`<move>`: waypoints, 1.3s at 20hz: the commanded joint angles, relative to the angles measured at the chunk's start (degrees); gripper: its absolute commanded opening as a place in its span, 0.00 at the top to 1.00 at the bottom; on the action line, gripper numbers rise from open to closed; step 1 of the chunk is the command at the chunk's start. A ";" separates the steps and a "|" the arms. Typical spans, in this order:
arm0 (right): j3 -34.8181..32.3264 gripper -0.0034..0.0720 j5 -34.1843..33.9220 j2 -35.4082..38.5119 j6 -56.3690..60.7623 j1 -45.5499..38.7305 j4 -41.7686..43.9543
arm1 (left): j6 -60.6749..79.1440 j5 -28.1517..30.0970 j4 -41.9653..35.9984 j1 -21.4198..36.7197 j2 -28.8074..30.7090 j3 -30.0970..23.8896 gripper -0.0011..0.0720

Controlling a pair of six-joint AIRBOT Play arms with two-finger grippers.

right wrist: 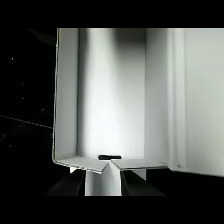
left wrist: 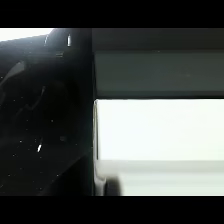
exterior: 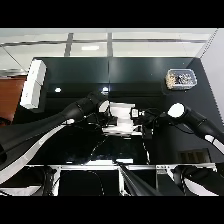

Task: Fold the box and place the chain.

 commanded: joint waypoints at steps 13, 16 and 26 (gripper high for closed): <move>-0.02 0.73 -1.99 -3.82 3.04 1.88 10.21 | -0.04 0.68 -1.03 0.02 -0.02 0.04 0.95; 0.37 0.84 -1.81 -2.99 10.56 0.96 8.83 | -0.11 0.70 -1.01 0.22 -0.02 0.04 0.95; 5.05 0.93 15.74 6.43 66.51 -31.45 -7.48 | -2.99 0.74 -1.03 1.46 -0.04 0.04 0.95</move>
